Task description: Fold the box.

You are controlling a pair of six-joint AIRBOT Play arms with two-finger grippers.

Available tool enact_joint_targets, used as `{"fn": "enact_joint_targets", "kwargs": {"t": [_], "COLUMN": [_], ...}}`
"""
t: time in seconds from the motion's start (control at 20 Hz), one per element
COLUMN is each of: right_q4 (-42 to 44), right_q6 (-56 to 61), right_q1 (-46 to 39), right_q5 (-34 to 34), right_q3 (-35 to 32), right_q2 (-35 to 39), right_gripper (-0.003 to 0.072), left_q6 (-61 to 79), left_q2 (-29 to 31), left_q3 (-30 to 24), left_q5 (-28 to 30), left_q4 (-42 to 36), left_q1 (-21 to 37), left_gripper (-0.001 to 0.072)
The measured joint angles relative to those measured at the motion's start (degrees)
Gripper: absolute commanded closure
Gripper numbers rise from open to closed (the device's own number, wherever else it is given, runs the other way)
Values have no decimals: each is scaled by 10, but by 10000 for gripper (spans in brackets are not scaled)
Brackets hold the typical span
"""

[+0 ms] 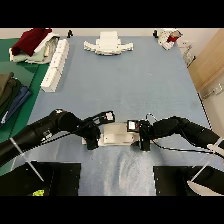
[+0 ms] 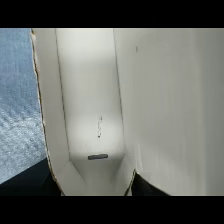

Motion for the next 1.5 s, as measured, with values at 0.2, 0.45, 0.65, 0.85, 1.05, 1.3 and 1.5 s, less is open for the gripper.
{"fn": "enact_joint_targets", "kwargs": {"t": [0.2, 0.45, 0.65, 0.85, 1.05, 1.3, 1.5], "right_q4": [0, 0, 0, 0, 0, 0, 0], "right_q6": [0, 0, 0, 0, 0, 0, 0], "right_q1": [0, 0, 0, 0, 0, 0, 0], "right_q5": [0, 0, 0, 0, 0, 0, 0], "right_q3": [0, 0, 0, 0, 0, 0, 0], "right_q2": [0, 0, 0, 0, 0, 0, 0], "right_gripper": [241, 241, 240, 241, 241, 241, 241], "left_q6": [-251, -364, -306, -256, -218, -196, -203], "left_q2": [67, 82, 64, 40, 11, -2, -4], "left_q3": [13, -5, -56, -111, -135, -124, -99], "left_q5": [-60, -136, -145, -104, -54, -35, -56], "left_q4": [111, 110, -25, -139, -223, -283, -288], "left_q1": [50, 229, 318, 315, 263, 226, 220], "left_gripper": [696, 696, 696, 696, 697, 697, 575]}}
